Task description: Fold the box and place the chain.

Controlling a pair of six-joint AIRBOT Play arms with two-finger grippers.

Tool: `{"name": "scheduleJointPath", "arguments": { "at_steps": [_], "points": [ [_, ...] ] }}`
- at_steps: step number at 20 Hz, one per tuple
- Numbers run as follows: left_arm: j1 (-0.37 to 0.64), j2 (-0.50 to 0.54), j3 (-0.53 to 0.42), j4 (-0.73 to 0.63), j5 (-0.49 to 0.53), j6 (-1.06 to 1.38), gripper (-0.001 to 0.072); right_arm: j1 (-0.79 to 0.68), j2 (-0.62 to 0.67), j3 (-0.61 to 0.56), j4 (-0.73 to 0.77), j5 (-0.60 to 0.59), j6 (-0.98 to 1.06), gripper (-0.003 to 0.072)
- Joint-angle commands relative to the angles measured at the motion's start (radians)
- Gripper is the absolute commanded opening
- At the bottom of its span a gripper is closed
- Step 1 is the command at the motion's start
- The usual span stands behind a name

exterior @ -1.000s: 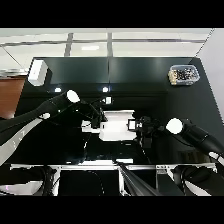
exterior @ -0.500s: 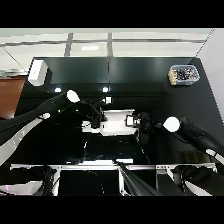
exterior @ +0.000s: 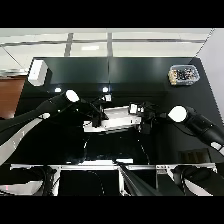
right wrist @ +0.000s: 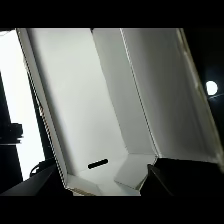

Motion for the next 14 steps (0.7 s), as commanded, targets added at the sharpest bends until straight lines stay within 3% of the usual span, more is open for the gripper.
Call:
{"name": "scheduleJointPath", "arguments": {
  "at_steps": [1,8,14],
  "points": [
    [0.0,-0.001,0.0,-0.008,-0.026,0.009,0.0024,-0.018,0.0,0.004,0.0,-0.012,-0.002,0.0639],
    [0.0,0.0,0.0,0.023,-0.048,0.057,0.0023,-0.018,0.0,0.004,0.026,0.056,-0.001,0.0638],
    [0.0,0.005,0.001,0.022,-0.056,0.081,0.0024,-0.018,0.0,0.004,0.038,0.034,0.0,0.0638]
  ]
}}
